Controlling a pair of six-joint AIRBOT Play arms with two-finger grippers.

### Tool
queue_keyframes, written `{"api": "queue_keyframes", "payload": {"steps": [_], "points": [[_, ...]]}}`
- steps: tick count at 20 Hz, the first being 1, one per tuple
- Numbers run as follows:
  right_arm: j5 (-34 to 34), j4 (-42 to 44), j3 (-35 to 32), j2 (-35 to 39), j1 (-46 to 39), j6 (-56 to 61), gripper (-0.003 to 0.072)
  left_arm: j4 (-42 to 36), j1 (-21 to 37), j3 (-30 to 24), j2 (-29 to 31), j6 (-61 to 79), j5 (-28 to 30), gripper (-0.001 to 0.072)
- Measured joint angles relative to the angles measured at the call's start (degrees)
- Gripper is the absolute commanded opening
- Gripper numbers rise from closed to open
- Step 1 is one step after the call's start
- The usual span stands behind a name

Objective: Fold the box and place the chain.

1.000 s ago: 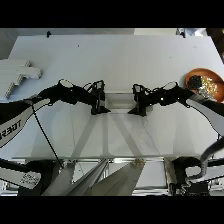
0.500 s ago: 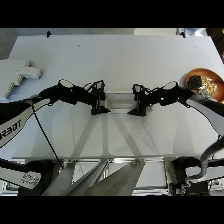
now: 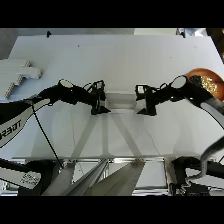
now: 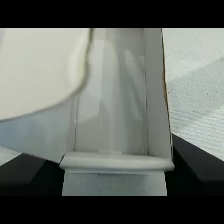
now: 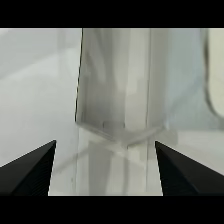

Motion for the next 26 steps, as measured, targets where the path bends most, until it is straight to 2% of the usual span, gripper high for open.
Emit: {"api": "queue_keyframes", "payload": {"steps": [3, 4, 5, 6, 10, 12, 15, 19, 23, 26], "points": [[1.51, -6.40, 0.00, 5.07, -0.02, 7.19, 0.0634, 0.00, 0.00, 0.00, 0.00, 0.00, 0.00, 0.0456], [2.29, -6.82, 0.00, 6.56, 0.00, 9.01, 0.0567, 0.00, 0.00, 0.00, 0.00, -0.02, 0.00, 0.0456], [3.04, -6.34, 0.00, 7.76, 0.00, 10.32, 0.0323, 0.00, 0.00, 0.00, 0.00, -0.02, 0.00, 0.0456], [3.96, -4.63, 0.00, 8.87, 0.00, 11.65, 0.0000, -0.02, 0.00, 0.00, 0.00, -0.02, 0.00, 0.0456], [5.40, 6.67, 0.00, 11.17, 0.57, 16.17, 0.0013, 0.00, 0.00, 0.00, 0.00, -0.02, 0.00, 0.0456], [2.93, 9.75, 0.00, 11.30, 1.51, 18.69, 0.0010, 0.00, 0.00, 0.00, 0.00, -0.02, 0.00, 0.0456], [-5.18, 12.76, 0.00, 10.40, 3.28, 20.65, 0.0009, 0.00, 0.00, 0.00, 0.00, -0.02, 0.00, 0.0456], [-19.76, 16.13, 0.02, 6.16, 4.44, 21.79, 0.0009, -0.02, 0.00, 0.00, 0.00, -0.15, 0.00, 0.0456], [-26.64, 17.25, 0.02, -1.27, 4.79, 22.16, 0.0009, -0.07, 0.00, 0.00, 0.00, -0.20, 0.00, 0.0456], [-28.63, 17.64, 0.07, -5.07, 4.83, 22.34, 0.0009, -0.17, 0.00, 0.00, -0.02, -0.20, 0.11, 0.0456]]}}
